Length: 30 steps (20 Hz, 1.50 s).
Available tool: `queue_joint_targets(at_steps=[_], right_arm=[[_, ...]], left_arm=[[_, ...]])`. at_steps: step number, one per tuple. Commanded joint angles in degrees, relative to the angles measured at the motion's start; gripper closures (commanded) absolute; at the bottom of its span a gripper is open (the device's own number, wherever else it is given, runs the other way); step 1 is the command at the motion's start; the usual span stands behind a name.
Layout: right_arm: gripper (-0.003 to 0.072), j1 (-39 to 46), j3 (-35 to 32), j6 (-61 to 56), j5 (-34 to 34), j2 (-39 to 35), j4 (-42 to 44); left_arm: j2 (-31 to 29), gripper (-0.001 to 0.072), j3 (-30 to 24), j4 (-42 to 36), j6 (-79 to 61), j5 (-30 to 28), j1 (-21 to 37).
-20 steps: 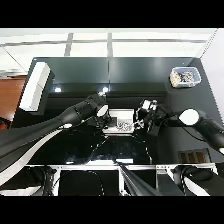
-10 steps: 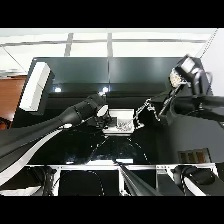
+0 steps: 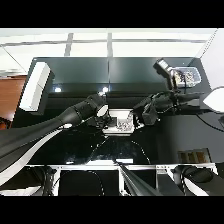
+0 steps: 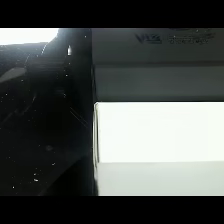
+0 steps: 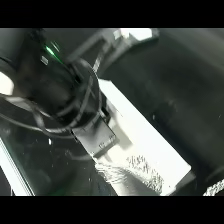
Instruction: Fold the box and place the chain.
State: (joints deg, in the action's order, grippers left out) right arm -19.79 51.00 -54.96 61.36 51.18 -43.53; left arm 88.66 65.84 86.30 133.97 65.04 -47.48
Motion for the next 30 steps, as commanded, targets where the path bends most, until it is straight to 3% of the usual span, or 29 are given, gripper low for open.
queue_joint_targets(at_steps=[1, 4, 6, 7, 9, 13, 18, 21, 22, 23, 24, 26, 30], right_arm=[[0.0223, 1.81, -0.76, -0.83, 0.35, 1.51, -4.07], [0.0222, 11.80, -1.77, -0.98, -2.75, 1.36, -15.45], [0.0203, 18.14, -6.97, -1.07, -12.94, 1.81, -22.34], [-0.0011, 20.68, -10.62, -1.22, -18.38, 2.73, -22.25], [-0.0028, 21.59, -15.80, -1.07, -25.33, 6.47, -22.10], [-0.0027, 17.14, -15.76, 2.43, -38.05, 16.92, -22.25], [-0.0027, 13.49, -13.75, 2.29, -41.11, 23.61, -22.14], [-0.0025, 12.48, -13.75, 5.90, -38.36, 25.03, -22.12], [0.0093, 12.13, -13.75, 6.40, -37.75, 25.11, -22.12], [0.0298, 11.96, -13.70, 6.40, -37.81, 25.09, -22.12], [0.0569, 11.91, -13.42, 6.38, -37.44, 25.09, -22.14], [0.0669, 11.93, -12.17, 6.36, -35.58, 24.83, -22.21], [0.0669, 11.93, -7.89, 5.16, -25.40, 20.13, -23.21]], left_arm=[[0.02, 0.0683, 0.02, 0.00, -0.02, 0.00, 0.02], [0.02, 0.0683, 0.02, 0.00, 0.00, 0.00, 0.02], [0.02, 0.0683, 0.02, 0.00, 0.00, -0.04, 0.04], [0.02, 0.0683, 0.02, 0.00, -0.02, -0.07, 0.04], [0.02, 0.0683, 0.02, 0.00, 0.00, -0.07, 0.04], [0.02, 0.0683, 0.02, 0.00, 0.00, -0.02, 0.04], [0.02, 0.0683, 0.02, 0.00, 0.00, -0.35, 0.04], [0.02, 0.0683, 0.02, 0.00, 0.00, -0.48, 0.04], [0.02, 0.0683, 0.02, 0.00, 0.00, -0.46, 0.04], [0.02, 0.0683, 0.02, 0.00, 0.00, -0.46, 0.04], [0.02, 0.0683, 0.02, 0.00, 0.00, -0.46, 0.04], [0.02, 0.0683, 0.02, 0.00, 0.00, -0.46, 0.04], [0.02, 0.0683, 0.02, 0.00, 0.00, -0.46, 0.04]])
